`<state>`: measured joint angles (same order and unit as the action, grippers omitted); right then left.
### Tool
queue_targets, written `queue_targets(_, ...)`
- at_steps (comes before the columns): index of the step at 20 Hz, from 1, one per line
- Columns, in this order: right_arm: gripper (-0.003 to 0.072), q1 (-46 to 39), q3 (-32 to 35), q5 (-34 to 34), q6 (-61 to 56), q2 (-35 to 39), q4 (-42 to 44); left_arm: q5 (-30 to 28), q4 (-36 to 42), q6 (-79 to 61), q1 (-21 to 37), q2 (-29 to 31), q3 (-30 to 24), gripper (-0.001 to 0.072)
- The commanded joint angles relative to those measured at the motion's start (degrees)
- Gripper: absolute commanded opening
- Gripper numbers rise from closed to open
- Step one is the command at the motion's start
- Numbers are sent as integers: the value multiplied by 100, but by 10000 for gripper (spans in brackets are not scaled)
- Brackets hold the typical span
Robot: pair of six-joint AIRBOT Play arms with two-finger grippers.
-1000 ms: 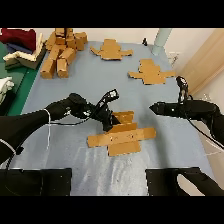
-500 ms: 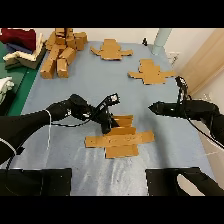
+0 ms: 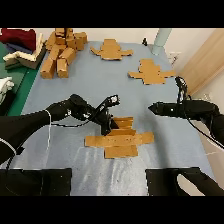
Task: Fold the box.
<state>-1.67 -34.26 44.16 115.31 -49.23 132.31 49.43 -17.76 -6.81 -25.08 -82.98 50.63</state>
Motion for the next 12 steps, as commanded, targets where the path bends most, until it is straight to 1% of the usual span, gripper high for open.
queue_targets(1, 5, 2, -4, 28, 2, -2, 0, 24, -35, 39, 4, -4, -4, 14)
queue_targets(3, 5, 4, -4, 225, 0, -2, 0, 24, -35, 42, 7, -2, -4, 14)
queue_targets(4, 5, 4, -7, 581, 2, -2, -2, 20, -33, 83, 7, -2, -4, 15)
queue_targets(6, 5, 4, -4, 1602, 2, 4, -90, 24, -28, 328, 7, -2, 2, 15)
queue_targets(7, 4, 11, -4, 2107, -7, 35, -214, 24, -28, 339, 7, -2, 2, 14)
queue_targets(8, 4, 81, -4, 2424, -166, 107, -476, 24, -31, 339, 7, -2, 2, 15)
queue_targets(10, 4, 369, 7, 2688, -466, 389, -1237, 22, -31, 337, 7, -2, 2, 14)
queue_targets(12, 3, 957, 7, 2682, -494, 802, -1690, 20, -28, 339, 7, -2, 2, 15)
